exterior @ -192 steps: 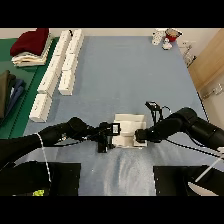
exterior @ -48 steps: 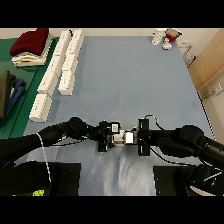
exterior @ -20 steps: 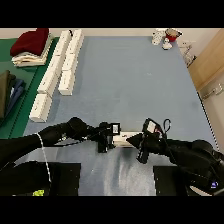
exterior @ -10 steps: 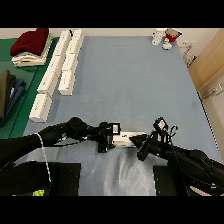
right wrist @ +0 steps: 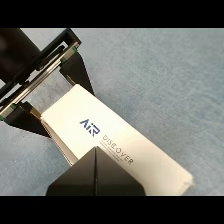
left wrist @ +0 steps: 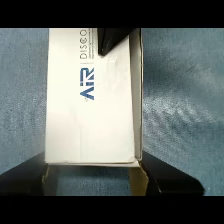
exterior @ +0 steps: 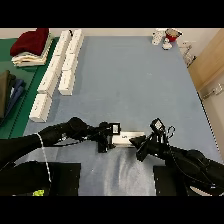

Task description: Fold the box.

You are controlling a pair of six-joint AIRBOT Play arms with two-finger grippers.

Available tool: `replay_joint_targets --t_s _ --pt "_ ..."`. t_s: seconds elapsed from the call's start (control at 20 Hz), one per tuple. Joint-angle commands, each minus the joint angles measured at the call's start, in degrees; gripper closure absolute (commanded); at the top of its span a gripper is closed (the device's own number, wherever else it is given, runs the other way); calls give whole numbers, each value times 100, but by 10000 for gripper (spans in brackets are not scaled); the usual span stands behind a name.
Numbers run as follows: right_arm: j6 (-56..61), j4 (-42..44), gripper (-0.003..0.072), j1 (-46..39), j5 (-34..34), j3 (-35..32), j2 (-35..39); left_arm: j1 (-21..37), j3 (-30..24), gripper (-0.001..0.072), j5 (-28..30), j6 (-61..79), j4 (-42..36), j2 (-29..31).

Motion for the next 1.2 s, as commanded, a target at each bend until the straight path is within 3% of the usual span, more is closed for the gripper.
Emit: replay_joint_targets --t_s 0.0,1.15 --pt "2 -7 683 7 -107 -15 -50 2 2 357 0 2 2 0" --pt "0 -92 683 4 -186 -4 -68 2 2 357 -2 2 2 0"
